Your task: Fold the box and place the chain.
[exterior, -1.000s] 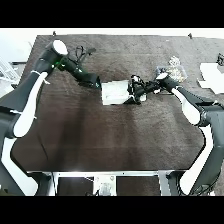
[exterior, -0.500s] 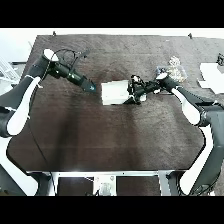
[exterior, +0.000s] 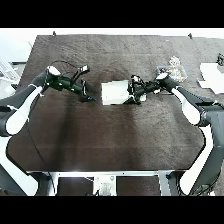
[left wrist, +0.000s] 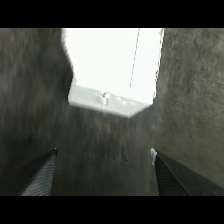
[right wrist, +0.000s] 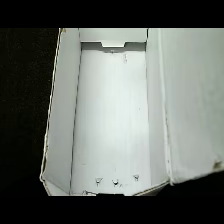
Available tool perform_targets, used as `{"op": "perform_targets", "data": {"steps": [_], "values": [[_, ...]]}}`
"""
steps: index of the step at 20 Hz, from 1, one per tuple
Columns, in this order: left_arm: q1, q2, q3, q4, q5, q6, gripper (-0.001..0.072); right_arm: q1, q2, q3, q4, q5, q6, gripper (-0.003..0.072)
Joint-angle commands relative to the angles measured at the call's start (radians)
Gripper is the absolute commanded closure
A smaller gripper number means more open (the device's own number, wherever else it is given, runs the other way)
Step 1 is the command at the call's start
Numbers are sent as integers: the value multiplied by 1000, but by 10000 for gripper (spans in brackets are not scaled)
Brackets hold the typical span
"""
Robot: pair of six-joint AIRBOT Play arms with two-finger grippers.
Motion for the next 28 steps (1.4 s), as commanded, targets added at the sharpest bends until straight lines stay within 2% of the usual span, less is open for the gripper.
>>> {"op": "perform_targets", "data": {"steps": [1,2,8,16,20,28], "values": [[14,-14,-78,-229,63,378,15,1,0,0,0,1,0,103],[14,-31,-80,-253,62,407,-11,1,0,0,0,0,0,102],[12,-95,-79,-293,57,455,-11,1,0,0,0,0,0,103],[3,-100,-79,-327,55,477,-11,1,0,0,0,0,0,103],[1,-126,-79,-379,13,517,-11,1,0,0,0,0,0,102],[-41,-129,-79,-371,79,525,-11,1,0,0,0,0,0,103]]}}
